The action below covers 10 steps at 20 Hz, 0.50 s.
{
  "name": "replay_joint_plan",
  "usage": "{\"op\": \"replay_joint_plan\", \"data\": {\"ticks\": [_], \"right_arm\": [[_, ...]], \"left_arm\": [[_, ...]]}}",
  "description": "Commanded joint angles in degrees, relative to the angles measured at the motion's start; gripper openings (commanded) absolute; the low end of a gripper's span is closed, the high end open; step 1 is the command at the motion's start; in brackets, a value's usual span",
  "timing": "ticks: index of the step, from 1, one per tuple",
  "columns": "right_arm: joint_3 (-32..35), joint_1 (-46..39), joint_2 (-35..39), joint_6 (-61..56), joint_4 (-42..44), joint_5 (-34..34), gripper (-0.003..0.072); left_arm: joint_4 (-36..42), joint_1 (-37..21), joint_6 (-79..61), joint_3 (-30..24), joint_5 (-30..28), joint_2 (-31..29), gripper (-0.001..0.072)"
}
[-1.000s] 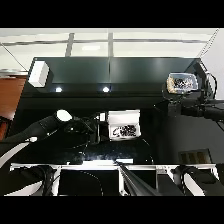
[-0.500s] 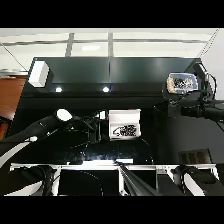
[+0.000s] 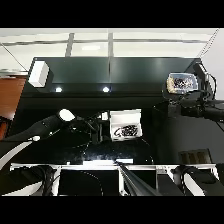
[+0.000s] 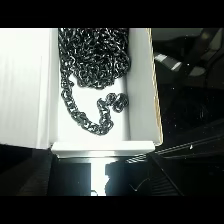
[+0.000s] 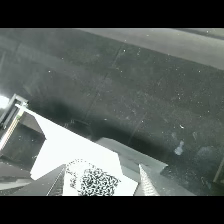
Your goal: Fold the box and place the chain.
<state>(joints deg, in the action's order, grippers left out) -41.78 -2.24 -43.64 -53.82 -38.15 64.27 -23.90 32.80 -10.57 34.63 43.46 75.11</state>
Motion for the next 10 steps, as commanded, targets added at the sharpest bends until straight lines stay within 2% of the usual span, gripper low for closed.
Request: {"op": "replay_joint_plan", "data": {"ticks": [1,10], "right_arm": [[-0.02,0.00,0.02,0.00,0.00,0.02,0.0545],[-0.02,0.00,0.02,0.00,-0.02,0.02,0.0545]], "left_arm": [[0.46,0.46,0.13,0.42,-0.44,0.48,0.0695],[0.24,1.57,0.57,0.46,-1.55,0.48,0.0695]]}}
